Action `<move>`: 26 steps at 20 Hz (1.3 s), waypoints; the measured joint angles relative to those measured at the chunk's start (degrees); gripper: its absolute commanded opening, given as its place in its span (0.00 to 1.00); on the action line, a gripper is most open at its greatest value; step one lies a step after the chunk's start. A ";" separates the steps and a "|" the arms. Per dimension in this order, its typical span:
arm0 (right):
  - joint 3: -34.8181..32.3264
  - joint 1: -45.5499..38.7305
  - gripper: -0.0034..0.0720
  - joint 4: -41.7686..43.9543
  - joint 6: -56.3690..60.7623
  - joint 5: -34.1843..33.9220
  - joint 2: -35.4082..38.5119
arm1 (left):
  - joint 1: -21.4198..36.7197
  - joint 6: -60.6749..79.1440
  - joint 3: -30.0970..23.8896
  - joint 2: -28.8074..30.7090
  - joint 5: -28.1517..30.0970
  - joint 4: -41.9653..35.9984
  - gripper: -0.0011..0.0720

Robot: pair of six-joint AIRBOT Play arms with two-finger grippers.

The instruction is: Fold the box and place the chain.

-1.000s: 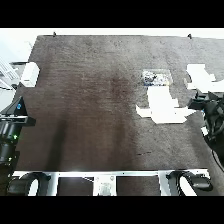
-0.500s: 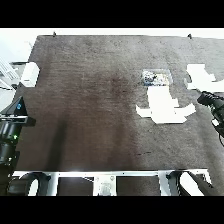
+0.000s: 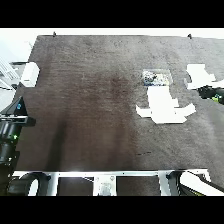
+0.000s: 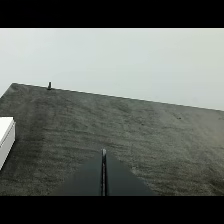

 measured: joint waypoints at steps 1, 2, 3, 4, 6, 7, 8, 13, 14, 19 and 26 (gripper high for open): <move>2.99 -0.13 0.59 -4.74 3.30 3.69 -2.08 | 0.00 -0.02 0.00 0.00 0.00 0.00 0.04; 6.12 -0.26 0.61 -9.53 6.32 7.56 -4.11 | 0.00 -0.02 0.00 0.00 0.00 0.00 0.04; 8.79 -0.35 0.63 -13.79 8.79 10.69 -5.81 | 0.00 -0.02 0.00 0.00 0.00 0.00 0.04; 11.45 -0.42 0.63 -17.94 10.97 14.19 -7.61 | 0.00 0.00 0.00 0.00 0.02 -0.02 0.04; 15.87 -0.59 0.74 -23.71 13.70 20.52 -10.67 | 0.00 -0.02 0.00 0.00 0.02 0.00 0.04; 17.70 -0.59 0.74 -25.51 14.51 23.32 -12.09 | 0.00 0.00 0.00 0.00 0.02 0.00 0.04; 19.41 -0.59 0.74 -26.88 15.32 26.53 -13.66 | 0.00 -0.02 0.00 0.00 0.02 -0.02 0.04; 23.98 -0.46 0.74 -27.10 16.00 37.29 -19.45 | 0.00 0.00 0.00 0.00 0.02 0.00 0.04; 24.28 -0.42 0.74 -26.12 15.98 38.36 -20.17 | 0.00 -0.02 0.00 0.00 0.02 0.00 0.04; 25.03 -0.33 0.74 -23.76 15.65 40.81 -23.32 | 0.00 -0.02 0.00 0.00 0.02 -0.02 0.04; 25.66 -0.31 0.74 -22.45 14.60 40.09 -27.34 | 0.00 0.00 0.00 0.00 0.02 -0.02 0.04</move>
